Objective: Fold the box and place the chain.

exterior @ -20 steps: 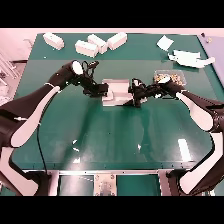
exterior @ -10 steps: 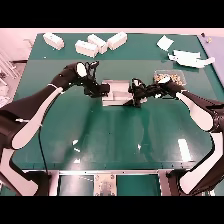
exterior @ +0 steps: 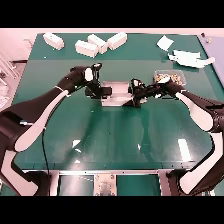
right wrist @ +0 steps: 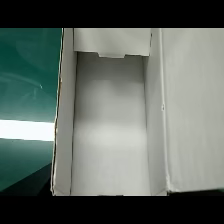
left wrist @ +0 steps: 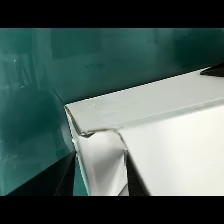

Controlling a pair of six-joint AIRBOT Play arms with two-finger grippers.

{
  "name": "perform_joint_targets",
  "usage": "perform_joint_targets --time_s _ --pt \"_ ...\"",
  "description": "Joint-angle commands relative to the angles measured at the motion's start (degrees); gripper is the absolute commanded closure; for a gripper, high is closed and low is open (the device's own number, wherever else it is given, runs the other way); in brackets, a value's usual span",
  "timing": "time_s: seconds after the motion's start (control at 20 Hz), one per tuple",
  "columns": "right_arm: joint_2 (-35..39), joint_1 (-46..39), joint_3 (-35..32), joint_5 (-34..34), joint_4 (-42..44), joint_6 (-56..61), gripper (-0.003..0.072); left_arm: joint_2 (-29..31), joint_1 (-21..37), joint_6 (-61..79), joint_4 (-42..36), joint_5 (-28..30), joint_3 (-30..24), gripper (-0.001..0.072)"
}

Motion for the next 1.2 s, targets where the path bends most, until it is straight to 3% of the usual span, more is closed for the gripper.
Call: perform_joint_targets --time_s 0.0,0.55,1.0,1.15 --pt "0.0 0.0 0.0 -0.1 0.0 0.1 0.0111 -0.3 -0.7 -2.3 1.7 0.3 0.0 0.0342" --pt "0.0 0.0 0.0 -0.1 0.0 0.1 0.0112 -1.6 -2.4 -8.5 6.0 0.1 1.0 0.0359" --pt "0.0 0.0 0.0 -0.1 0.0 0.1 0.0111 -4.6 -2.4 -15.2 9.4 -8.4 6.7 0.0359" --pt "0.0 0.0 0.0 0.0 0.0 0.1 0.0111 -5.1 -2.4 -15.8 9.7 -8.7 7.2 0.0359"
